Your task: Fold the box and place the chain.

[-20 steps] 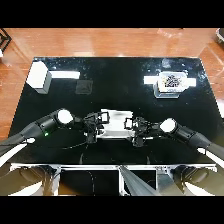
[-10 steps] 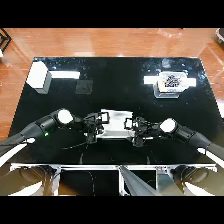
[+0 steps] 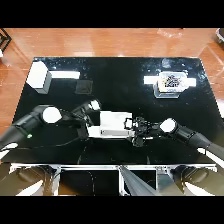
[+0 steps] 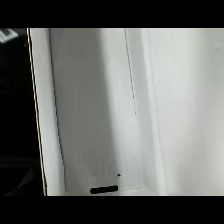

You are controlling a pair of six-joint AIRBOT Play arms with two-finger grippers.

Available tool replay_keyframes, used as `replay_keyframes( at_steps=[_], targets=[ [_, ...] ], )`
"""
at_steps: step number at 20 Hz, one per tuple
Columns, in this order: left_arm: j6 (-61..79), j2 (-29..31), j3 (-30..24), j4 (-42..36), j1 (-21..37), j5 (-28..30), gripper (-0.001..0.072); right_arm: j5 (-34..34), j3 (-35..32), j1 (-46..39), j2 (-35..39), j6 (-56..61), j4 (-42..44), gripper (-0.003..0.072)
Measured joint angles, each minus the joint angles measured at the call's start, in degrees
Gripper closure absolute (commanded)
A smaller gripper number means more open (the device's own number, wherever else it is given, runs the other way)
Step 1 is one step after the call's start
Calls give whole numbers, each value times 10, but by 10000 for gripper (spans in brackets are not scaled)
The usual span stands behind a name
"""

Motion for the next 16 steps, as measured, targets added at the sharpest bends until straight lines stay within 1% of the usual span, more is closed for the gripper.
replay_keyframes(
  at_steps=[2,4,7,9,12,16],
  targets=[
    [-101,15,-4,5,64,-19,686,0,0,0,0,0,0,388],
    [-168,12,-16,-28,137,-54,686,0,0,0,0,0,0,388],
    [-219,-22,-45,-93,233,-127,686,0,0,0,0,0,0,389],
    [-235,-49,-65,-122,274,-148,687,0,0,0,0,0,0,389],
    [-245,-88,-84,-157,291,-151,686,0,0,0,0,0,0,389],
    [-201,-131,-93,-233,265,-130,686,0,0,0,0,0,0,388]
  ],
)
